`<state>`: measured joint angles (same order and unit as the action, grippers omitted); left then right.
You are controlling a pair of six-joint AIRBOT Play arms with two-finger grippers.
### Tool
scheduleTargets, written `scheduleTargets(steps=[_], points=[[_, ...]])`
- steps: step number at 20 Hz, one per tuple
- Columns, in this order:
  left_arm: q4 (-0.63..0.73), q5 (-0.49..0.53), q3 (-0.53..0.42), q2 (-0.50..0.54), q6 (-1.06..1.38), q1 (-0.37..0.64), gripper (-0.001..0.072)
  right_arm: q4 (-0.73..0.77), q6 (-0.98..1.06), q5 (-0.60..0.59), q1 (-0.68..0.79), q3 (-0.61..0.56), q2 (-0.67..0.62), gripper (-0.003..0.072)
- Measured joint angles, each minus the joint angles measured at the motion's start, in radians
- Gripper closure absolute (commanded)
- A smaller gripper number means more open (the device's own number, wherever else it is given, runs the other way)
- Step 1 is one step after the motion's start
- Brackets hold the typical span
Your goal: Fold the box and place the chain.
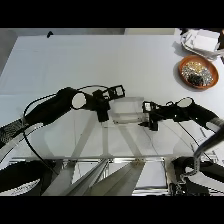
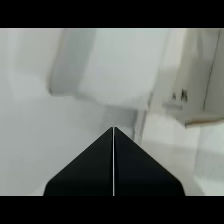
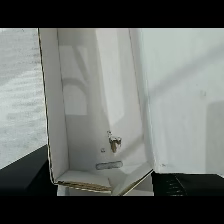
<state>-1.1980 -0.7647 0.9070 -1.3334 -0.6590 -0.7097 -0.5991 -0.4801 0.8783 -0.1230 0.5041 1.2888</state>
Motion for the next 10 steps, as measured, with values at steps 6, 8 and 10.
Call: scheduleTargets(steps=[6,8,10], points=[[0.016,-0.029,-0.090,0.005,0.194,0.002,0.0603,0.000,-0.001,0.000,0.000,0.000,0.000,0.0365],[0.031,-0.035,-0.105,0.003,0.218,0.001,0.0505,0.000,0.002,-0.002,0.000,0.000,0.000,0.0365],[0.038,-0.032,-0.112,-0.001,0.237,-0.002,0.0397,0.000,0.001,-0.002,0.000,0.000,0.000,0.0365]])
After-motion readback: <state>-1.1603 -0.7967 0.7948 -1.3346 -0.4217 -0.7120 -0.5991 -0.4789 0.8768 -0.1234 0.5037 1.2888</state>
